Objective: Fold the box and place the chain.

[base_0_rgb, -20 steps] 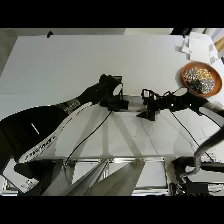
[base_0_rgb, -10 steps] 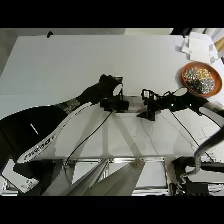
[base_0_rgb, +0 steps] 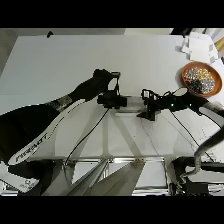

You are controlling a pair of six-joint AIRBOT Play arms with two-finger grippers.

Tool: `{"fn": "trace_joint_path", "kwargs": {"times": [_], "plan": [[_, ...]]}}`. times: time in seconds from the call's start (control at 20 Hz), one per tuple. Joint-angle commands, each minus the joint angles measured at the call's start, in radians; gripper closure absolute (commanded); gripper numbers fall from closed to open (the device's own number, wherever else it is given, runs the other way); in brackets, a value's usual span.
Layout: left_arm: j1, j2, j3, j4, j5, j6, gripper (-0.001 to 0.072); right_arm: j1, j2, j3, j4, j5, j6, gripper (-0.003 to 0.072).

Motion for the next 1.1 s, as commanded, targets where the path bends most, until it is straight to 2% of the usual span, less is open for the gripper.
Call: {"fn": "trace_joint_path", "kwargs": {"times": [0.0, 0.2, 0.35, 0.45, 0.55, 0.6, 0.7, 0.75, 1.0, 1.05], "plan": [[0.022, -0.014, 0.026, -0.044, -0.034, 0.023, 0.0461, 0.001, 0.0, 0.0, 0.0, 0.0, 0.0, 0.0127], [0.04, -0.101, 0.162, -0.042, -0.196, 0.027, 0.0461, 0.001, 0.0, 0.0, 0.0, 0.0, 0.0, 0.0127], [0.036, -0.135, 0.173, -0.048, -0.181, 0.022, 0.0467, 0.001, 0.0, 0.0, 0.0, 0.0, 0.0, 0.0127], [0.032, -0.144, 0.173, -0.048, -0.156, 0.02, 0.0582, 0.001, 0.0, 0.0, 0.0, 0.0, 0.0, 0.0127], [0.029, -0.15, 0.173, -0.043, -0.135, 0.013, 0.059, 0.001, 0.0, 0.0, 0.0, 0.0, 0.0, 0.0127], [0.027, -0.154, 0.172, -0.04, -0.134, -0.004, 0.0643, 0.001, 0.0, 0.0, 0.0, 0.0, 0.0, 0.0127], [0.022, -0.164, 0.172, -0.035, -0.135, -0.003, 0.0658, 0.001, 0.0, 0.0, 0.0, 0.0, 0.0, 0.0127], [0.018, -0.17, 0.172, -0.035, -0.137, -0.004, 0.0704, 0.001, 0.0, 0.0, 0.0, 0.0, 0.0, 0.0127], [-0.002, -0.186, 0.172, -0.018, -0.141, -0.003, 0.0685, 0.001, 0.0, 0.0, 0.0, 0.0, 0.0, 0.0127], [-0.005, -0.186, 0.172, -0.007, -0.14, -0.003, 0.0646, 0.001, 0.0, 0.0, 0.0, 0.0, 0.0, 0.0127]]}}
